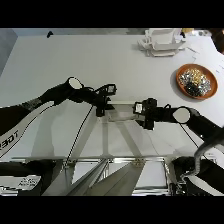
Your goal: Fold the box and place the chain.
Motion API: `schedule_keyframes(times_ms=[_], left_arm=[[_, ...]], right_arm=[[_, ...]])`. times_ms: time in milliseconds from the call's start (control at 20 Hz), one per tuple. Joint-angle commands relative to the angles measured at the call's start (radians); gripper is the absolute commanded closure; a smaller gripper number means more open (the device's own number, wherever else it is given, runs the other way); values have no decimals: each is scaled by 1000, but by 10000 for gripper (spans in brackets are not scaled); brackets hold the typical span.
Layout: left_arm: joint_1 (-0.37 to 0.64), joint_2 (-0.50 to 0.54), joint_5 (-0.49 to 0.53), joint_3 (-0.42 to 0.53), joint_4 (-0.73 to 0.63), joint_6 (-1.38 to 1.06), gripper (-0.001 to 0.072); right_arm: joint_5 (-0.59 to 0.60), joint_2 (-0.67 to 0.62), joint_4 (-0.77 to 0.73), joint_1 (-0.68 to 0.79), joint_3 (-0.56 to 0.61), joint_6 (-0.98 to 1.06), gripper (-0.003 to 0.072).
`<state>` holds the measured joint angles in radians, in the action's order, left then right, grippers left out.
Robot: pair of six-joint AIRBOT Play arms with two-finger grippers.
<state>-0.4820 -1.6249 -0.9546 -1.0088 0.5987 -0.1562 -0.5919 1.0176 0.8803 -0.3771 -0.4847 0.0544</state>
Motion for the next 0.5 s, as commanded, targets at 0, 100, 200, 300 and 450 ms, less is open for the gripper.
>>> schedule_keyframes(times_ms=[0, 100, 200, 300, 450], left_arm=[[0, -1, 0, 0, 0, -1, 700], [0, -1, 0, 0, 0, -1, 700], [0, -1, 0, 0, 0, -1, 700], [0, -1, 0, 0, 0, -1, 700], [0, -1, 0, 0, 0, -1, 700]], right_arm=[[-86, 53, -163, 84, -22, -190, -2], [-133, 84, -219, 130, -22, -253, -2], [-151, 107, -269, 163, -22, -340, -3], [-175, 132, -342, 191, -22, -465, -3], [-211, 192, -411, 216, -34, -587, -3]])
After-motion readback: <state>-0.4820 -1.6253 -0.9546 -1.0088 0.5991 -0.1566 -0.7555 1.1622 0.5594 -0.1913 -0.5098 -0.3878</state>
